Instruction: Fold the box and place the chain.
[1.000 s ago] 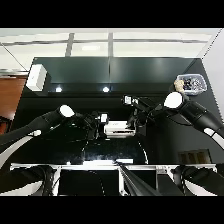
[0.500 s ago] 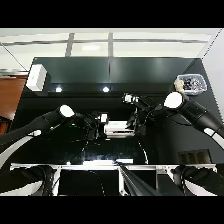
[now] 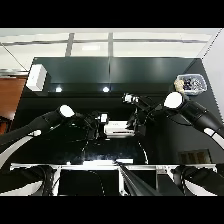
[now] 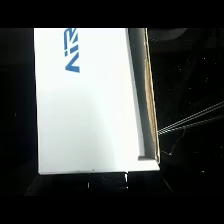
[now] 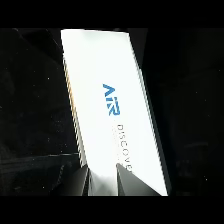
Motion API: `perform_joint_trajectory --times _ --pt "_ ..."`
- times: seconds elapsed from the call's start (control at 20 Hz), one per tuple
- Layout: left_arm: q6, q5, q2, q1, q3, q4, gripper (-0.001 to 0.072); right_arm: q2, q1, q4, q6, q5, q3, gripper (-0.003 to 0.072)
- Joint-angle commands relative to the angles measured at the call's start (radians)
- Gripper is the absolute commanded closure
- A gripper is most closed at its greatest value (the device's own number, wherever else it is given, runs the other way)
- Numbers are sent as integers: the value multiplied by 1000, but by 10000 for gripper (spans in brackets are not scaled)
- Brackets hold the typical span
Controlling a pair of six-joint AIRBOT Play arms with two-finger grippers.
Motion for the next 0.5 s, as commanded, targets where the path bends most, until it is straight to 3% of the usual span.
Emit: perform_joint_trajectory --times 0.0,0.45 --pt "0 0 0 0 0 0 311 -1 0 -5 0 7 0 514" --pt "0 0 0 0 0 0 311 -1 0 -9 30 3 0 514"
